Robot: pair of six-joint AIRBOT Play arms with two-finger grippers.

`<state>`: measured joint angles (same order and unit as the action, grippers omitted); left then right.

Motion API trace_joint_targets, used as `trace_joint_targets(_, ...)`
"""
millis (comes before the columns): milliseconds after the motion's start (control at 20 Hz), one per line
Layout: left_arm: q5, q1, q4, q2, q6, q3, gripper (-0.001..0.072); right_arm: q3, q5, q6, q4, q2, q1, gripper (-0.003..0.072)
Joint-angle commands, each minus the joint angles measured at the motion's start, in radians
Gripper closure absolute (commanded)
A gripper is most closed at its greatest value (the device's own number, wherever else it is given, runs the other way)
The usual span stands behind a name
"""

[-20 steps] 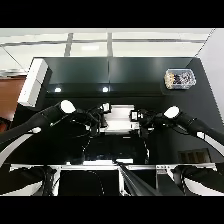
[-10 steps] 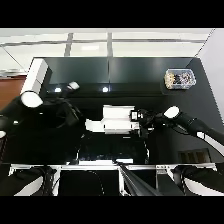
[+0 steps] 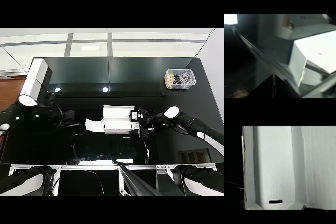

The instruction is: Fold the box and place the chain.

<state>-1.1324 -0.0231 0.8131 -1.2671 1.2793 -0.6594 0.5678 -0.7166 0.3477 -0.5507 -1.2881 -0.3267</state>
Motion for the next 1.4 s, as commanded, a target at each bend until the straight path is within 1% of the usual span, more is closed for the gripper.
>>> trace_joint_targets(0, 0.059, -0.106, -0.072, -0.122, 0.037, 0.0, 0.0684, 0.0, 0.0, 0.0, 0.0, 0.001, 0.0, 0.0265)
trace_joint_targets(100, 0.104, -0.168, -0.085, -0.15, 0.037, -0.007, 0.0683, 0.0, 0.0, 0.0, 0.0, 0.001, 0.0, 0.0264)
trace_joint_targets(200, 0.115, -0.194, -0.147, -0.152, -0.022, -0.007, 0.0683, 0.0, 0.0, 0.0, 0.0, 0.001, 0.0, 0.0265)
trace_joint_targets(300, 0.086, -0.192, -0.201, -0.152, -0.103, -0.007, 0.0683, 0.0, 0.0, 0.0, 0.0, 0.001, 0.0, 0.0264)
trace_joint_targets(450, 0.038, -0.192, -0.205, -0.152, -0.177, -0.007, 0.0683, 0.0, 0.0, 0.0, 0.0, 0.001, 0.0, 0.0265)
trace_joint_targets(550, 0.041, -0.192, -0.211, -0.152, -0.188, -0.008, 0.0683, 0.0, 0.0, 0.0, 0.0, 0.001, 0.0, 0.0265)
trace_joint_targets(700, 0.039, -0.192, -0.282, -0.152, -0.274, -0.008, 0.0683, 0.0, 0.0, 0.0, 0.0, 0.0, 0.0, 0.0265)
trace_joint_targets(800, 0.05, -0.192, -0.307, -0.152, -0.286, -0.008, 0.0683, 0.0, 0.0, 0.0, 0.0, 0.001, 0.0, 0.0264)
trace_joint_targets(1000, 0.061, -0.192, -0.301, -0.152, -0.289, -0.008, 0.0683, 0.0, 0.0, 0.0, 0.0, 0.001, 0.0, 0.0264)
trace_joint_targets(1200, 0.111, -0.192, -0.302, -0.152, -0.288, -0.008, 0.0676, 0.0, 0.0, 0.0, 0.0, 0.001, 0.0, 0.0265)
trace_joint_targets(1250, 0.106, -0.192, -0.302, -0.152, -0.288, -0.008, 0.0607, 0.0, 0.0, 0.0, 0.0, 0.001, 0.0, 0.0264)
trace_joint_targets(1350, 0.082, -0.192, -0.302, -0.152, -0.289, -0.008, 0.0279, 0.0, 0.0, 0.0, 0.0, 0.001, 0.0, 0.0264)
